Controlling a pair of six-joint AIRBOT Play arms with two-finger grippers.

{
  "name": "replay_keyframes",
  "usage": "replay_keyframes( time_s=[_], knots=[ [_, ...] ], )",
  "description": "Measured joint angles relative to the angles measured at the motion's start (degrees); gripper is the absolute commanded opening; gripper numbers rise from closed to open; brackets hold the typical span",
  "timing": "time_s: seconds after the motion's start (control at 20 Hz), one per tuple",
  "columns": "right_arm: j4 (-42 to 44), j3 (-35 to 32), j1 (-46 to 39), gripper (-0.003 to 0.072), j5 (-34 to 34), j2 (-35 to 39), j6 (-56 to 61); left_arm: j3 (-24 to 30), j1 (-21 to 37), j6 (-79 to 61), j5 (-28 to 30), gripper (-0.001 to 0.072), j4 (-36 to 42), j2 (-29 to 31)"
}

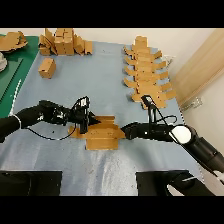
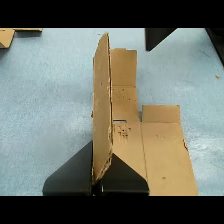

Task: Fold the box.

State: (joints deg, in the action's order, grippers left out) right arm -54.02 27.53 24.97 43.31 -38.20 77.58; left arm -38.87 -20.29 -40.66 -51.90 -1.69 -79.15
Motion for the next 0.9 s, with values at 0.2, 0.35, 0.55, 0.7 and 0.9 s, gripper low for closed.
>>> replay_keyframes(
  time_s=[0.2,0.35,0.55,0.7,0.9],
  knots=[
    [-9.6,0.0,5.2,0.0004,3.0,6.1,5.9,0.0,0.0,0.0,0.0,0.0011,0.0,0.0],
    [-13.9,-0.6,11.8,0.0003,7.6,8.1,8.2,0.0,0.0,0.0,-0.1,0.0011,0.0,0.0],
    [-23.9,-5.9,26.0,0.0075,9.8,9.0,14.1,0.0,0.0,0.0,-0.1,0.001,0.1,0.0],
    [-36.4,-8.4,32.9,0.0661,3.2,7.0,17.0,0.0,0.0,0.0,-0.1,0.0011,0.1,0.0],
    [-47.4,-9.4,36.0,0.0661,-7.2,0.8,12.3,0.0,0.0,0.0,-0.2,0.0011,0.1,0.0]
  ],
)
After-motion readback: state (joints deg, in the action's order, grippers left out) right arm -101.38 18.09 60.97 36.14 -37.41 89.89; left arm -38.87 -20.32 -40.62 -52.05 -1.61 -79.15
